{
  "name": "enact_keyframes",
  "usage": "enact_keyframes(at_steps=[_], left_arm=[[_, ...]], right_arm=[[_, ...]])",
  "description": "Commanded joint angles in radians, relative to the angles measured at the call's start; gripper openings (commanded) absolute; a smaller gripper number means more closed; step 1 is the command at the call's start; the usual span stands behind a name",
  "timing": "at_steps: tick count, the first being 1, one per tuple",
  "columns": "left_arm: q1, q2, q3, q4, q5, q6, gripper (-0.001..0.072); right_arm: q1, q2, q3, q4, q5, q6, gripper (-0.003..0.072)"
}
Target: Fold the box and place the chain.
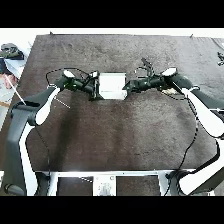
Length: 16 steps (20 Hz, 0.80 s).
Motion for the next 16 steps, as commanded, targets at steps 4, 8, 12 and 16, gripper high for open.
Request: enact_keyframes(at_steps=[4,8,12,16], left_arm=[[0.000,0.001,0.001,0.000,0.000,0.000,0.0134],[0.000,0.001,0.001,0.000,0.000,0.000,0.0134],[0.000,0.001,0.001,0.000,0.000,0.000,0.0134],[0.000,0.001,0.001,0.000,0.000,0.000,0.0134]], right_arm=[[0.037,0.000,0.028,-0.097,-0.030,0.063,0.0473],[0.088,0.000,0.090,-0.278,-0.060,0.171,0.0474],[0.126,-0.004,0.101,-0.325,-0.085,0.216,0.0474],[0.161,-0.004,0.101,-0.359,-0.126,0.230,0.0473]])
